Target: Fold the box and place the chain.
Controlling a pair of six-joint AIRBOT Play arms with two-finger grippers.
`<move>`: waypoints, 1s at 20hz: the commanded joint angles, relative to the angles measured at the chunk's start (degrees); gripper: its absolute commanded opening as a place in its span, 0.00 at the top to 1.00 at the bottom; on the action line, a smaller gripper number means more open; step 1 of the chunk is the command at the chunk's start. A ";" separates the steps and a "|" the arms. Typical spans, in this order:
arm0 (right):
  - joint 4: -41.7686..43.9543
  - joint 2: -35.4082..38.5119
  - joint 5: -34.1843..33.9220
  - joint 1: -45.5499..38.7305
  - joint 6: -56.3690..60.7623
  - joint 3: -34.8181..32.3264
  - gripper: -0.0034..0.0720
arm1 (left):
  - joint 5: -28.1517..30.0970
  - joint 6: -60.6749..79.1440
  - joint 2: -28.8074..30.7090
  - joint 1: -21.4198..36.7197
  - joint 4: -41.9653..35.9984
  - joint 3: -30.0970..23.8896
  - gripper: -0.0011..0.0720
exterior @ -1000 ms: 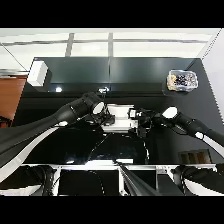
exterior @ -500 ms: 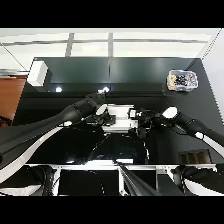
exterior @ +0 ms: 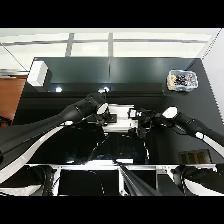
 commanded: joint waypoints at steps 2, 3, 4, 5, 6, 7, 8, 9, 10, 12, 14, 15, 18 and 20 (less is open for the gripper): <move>0.00 0.04 0.02 0.07 -0.02 0.00 0.73 | 0.13 -0.04 -0.02 -0.02 -0.07 0.15 0.75; 0.00 0.04 0.02 0.07 -0.02 0.02 0.73 | 0.04 -0.24 -0.02 -0.02 -0.02 0.28 0.55; 0.00 0.04 0.02 0.07 -0.02 0.02 0.73 | -0.04 -0.28 -0.04 -0.02 -0.02 0.42 0.54; 0.00 0.04 0.02 0.07 -0.02 0.02 0.73 | -0.04 -0.28 -0.04 -0.02 0.04 0.52 0.54; 0.00 0.04 0.02 0.07 -0.02 0.00 0.73 | -0.07 -0.48 -0.04 -0.02 0.13 0.59 0.55; 0.00 0.04 0.02 0.07 -0.02 0.02 0.73 | -0.09 -0.74 -0.04 -0.02 0.26 0.59 0.63; 0.00 0.04 0.02 0.07 -0.02 0.02 0.73 | -0.09 -0.74 -0.07 -0.02 0.50 0.59 0.81; 0.00 0.04 0.02 0.07 -0.02 0.02 0.73 | -0.11 -0.72 -0.07 -0.02 0.66 0.61 0.93; 0.00 0.04 0.02 0.07 -0.02 0.00 0.73 | -0.11 -0.72 -0.07 -0.02 0.68 0.61 0.95; 0.00 0.04 0.02 0.07 -0.02 0.00 0.73 | -0.37 -0.74 -0.07 -0.02 0.85 0.61 0.95; 0.09 0.04 0.02 0.07 0.24 0.02 0.73 | -0.33 -0.72 -0.07 -0.02 0.90 0.61 0.95; 0.11 0.04 -0.11 0.07 1.36 0.02 0.56 | -0.31 -0.72 -0.07 0.00 0.90 0.61 0.95; -0.39 0.61 -0.35 -0.17 3.15 0.02 0.09 | -0.33 -0.70 -0.07 0.09 0.87 0.61 0.95; -2.97 2.64 0.04 -0.68 4.15 0.04 0.09 | -0.31 -0.68 -0.07 0.09 0.87 0.63 0.95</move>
